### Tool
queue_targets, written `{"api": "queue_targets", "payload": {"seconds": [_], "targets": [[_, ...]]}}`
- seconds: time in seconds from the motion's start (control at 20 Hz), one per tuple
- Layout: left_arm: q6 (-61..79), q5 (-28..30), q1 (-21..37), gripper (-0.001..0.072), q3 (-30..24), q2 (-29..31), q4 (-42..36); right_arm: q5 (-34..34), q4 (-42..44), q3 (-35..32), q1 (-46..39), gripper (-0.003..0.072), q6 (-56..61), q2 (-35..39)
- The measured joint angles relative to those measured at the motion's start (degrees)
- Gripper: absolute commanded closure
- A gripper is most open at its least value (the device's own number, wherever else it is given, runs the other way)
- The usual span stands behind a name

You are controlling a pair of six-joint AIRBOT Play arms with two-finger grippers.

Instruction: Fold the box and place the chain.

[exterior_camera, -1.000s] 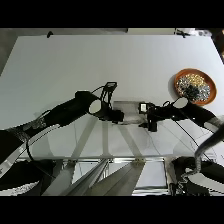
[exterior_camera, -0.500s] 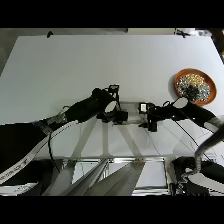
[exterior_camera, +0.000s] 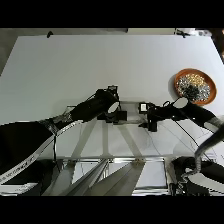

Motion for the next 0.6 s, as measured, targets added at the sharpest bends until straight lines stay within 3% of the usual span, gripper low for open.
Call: {"api": "queue_targets", "payload": {"seconds": [0.1,0.2,0.3,0.4,0.5,0.55,0.6], "targets": [[0.0,1.0,-0.2,0.0346,0.0,-0.2,-0.3,0.0,0.0,0.0,0.0,0.0277,-0.1,0.0],[-0.5,1.2,-0.5,0.0313,0.0,-0.2,-1.1,0.0,0.0,0.0,0.0,0.0277,-0.1,0.0],[-0.7,1.1,-0.6,0.0343,0.0,-0.2,-0.5,0.0,0.0,0.0,0.0,0.0277,-0.1,0.0],[-0.7,0.8,-0.9,0.0567,0.0,-0.2,-0.1,0.0,0.0,0.0,0.0,0.0277,-0.1,0.0],[-0.9,0.1,-1.0,0.0599,0.0,-0.5,0.3,0.0,0.0,0.0,0.0,0.0277,-0.2,0.0],[-0.9,0.2,-1.2,0.0677,0.0,-0.7,0.3,0.0,0.0,0.0,0.0,0.0277,-0.2,0.0],[-1.2,0.0,-1.4,0.0706,0.0,-0.9,0.3,0.0,-0.1,0.0,0.0,0.0277,-0.2,0.0]]}}
